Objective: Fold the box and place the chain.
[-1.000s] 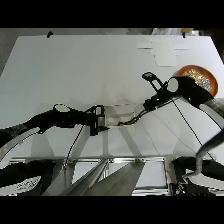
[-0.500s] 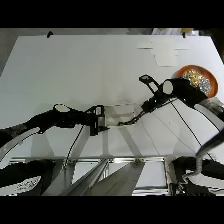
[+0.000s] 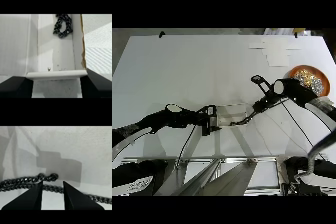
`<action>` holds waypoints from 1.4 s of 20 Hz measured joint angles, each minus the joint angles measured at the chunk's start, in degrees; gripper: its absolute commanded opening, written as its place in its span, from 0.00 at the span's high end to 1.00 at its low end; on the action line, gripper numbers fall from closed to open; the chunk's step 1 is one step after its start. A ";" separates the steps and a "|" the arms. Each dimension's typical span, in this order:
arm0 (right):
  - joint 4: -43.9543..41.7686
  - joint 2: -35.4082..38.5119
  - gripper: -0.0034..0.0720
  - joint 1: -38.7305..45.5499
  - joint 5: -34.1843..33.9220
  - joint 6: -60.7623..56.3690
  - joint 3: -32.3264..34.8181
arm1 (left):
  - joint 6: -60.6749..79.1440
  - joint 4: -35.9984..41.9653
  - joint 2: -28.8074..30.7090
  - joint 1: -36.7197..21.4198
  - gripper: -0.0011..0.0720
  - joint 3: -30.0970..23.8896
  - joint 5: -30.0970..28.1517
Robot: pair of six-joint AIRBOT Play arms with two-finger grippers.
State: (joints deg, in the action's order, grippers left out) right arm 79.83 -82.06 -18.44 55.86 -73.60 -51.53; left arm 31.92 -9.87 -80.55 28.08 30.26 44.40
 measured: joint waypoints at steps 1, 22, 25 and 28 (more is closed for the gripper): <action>-0.44 -0.11 0.67 0.00 -0.17 -0.04 0.02 | -0.02 0.00 0.00 0.00 0.89 0.00 -0.02; -1.66 14.10 0.93 -2.14 5.86 0.26 0.13 | -0.02 0.00 0.00 0.00 0.89 0.00 0.00; -5.86 21.59 0.93 -2.16 6.64 2.19 0.11 | -0.02 0.00 0.00 0.00 0.89 0.00 0.00; -13.00 27.65 0.93 -2.16 8.17 5.64 0.13 | -0.02 0.00 0.00 0.00 0.89 0.00 0.00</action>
State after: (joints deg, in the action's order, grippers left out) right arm 66.83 -54.41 -20.60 64.03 -67.96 -51.40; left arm 31.90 -9.87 -80.55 28.08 30.26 44.40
